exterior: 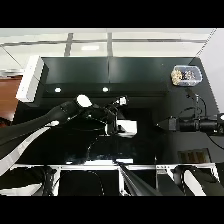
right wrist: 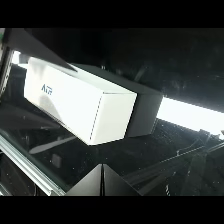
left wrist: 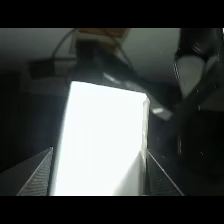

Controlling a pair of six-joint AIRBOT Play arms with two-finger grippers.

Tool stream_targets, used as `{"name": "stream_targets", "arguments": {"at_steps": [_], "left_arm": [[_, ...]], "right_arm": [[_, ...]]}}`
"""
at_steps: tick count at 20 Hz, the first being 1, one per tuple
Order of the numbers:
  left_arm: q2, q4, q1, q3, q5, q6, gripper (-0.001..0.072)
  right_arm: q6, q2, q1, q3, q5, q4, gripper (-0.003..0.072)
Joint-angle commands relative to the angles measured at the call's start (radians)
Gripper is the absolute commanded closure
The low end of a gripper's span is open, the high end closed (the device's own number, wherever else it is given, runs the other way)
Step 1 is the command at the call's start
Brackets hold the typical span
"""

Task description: Fold the box and place the chain.

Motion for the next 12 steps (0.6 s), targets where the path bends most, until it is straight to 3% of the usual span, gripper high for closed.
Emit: {"name": "stream_targets", "arguments": {"at_steps": [1, 8, 12], "left_arm": [[-0.002, 0.023, -0.005, 0.002, -0.04, -0.002, 0.0004], [-0.002, 0.129, -0.006, 0.002, -0.037, 0.008, 0.0003], [-0.003, 0.248, -0.045, 0.002, 0.05, 0.008, 0.0003]], "right_arm": [[0.0, 0.001, -0.001, 0.0, -0.001, 0.0, 0.0661], [0.0, 0.001, -0.001, 0.0, 0.0, 0.0, 0.0661], [0.0, 0.001, -0.001, 0.0, 0.0, 0.0, 0.0661]]}}
